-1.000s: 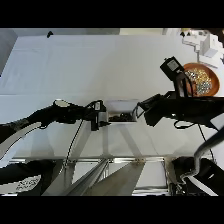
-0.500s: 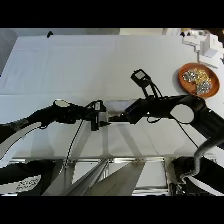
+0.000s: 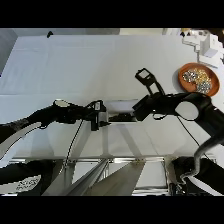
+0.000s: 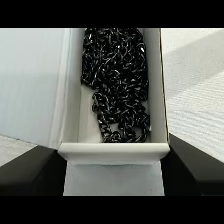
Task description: Fold the box and place the chain.
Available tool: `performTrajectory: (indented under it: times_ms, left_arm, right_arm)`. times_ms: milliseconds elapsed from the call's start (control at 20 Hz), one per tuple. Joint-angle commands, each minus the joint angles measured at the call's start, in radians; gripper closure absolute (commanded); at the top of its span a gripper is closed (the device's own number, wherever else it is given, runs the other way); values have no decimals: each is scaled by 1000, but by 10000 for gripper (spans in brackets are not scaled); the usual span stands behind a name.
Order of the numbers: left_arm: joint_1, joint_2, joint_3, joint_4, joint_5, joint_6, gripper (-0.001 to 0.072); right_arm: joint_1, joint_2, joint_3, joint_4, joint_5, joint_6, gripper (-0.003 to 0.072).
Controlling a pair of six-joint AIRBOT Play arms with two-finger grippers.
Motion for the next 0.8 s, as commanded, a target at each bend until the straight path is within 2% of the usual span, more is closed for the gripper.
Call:
performTrajectory:
  times_ms: [0,100,250,650,750]
  left_arm:
    - [0,0,0,0,0,0,577]
    - [1,0,0,0,0,0,577]
    - [1,0,1,0,0,0,577]
    - [1,0,1,0,0,0,577]
    - [1,0,0,0,0,0,577]
  right_arm:
    - [-151,65,0,-109,73,0,331]
    - [-256,59,-2,-126,78,-6,228]
    - [-355,13,-21,-121,28,-11,231]
    - [-355,-259,-58,-124,-80,-64,235]
    - [-331,-291,-58,-124,-88,-66,295]
